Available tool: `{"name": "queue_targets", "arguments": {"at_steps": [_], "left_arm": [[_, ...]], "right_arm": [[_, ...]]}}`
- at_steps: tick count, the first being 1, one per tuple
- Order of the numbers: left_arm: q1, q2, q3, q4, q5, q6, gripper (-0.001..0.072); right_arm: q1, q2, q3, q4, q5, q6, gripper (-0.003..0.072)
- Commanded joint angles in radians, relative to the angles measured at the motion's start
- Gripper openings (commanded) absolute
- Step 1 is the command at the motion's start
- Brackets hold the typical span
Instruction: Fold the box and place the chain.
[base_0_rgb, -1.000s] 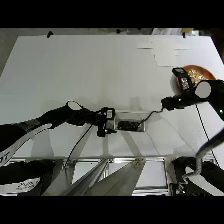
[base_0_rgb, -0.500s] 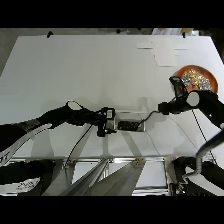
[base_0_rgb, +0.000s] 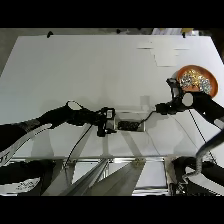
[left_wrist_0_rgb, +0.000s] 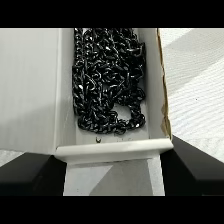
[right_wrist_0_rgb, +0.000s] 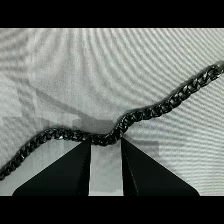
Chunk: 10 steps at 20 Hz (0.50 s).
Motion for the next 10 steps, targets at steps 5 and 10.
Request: {"name": "queue_targets", "arguments": {"at_steps": [5,10], "left_arm": [[0.001,0.0,0.001,0.001,0.0,0.0,0.0212],[0.001,0.0,0.001,0.0,0.0,0.0,0.0212]], "right_arm": [[-0.001,-0.006,-0.001,-0.011,-0.018,-0.008,0.0015],[-0.001,0.019,-0.001,-0.01,0.04,-0.027,0.0015]]}}
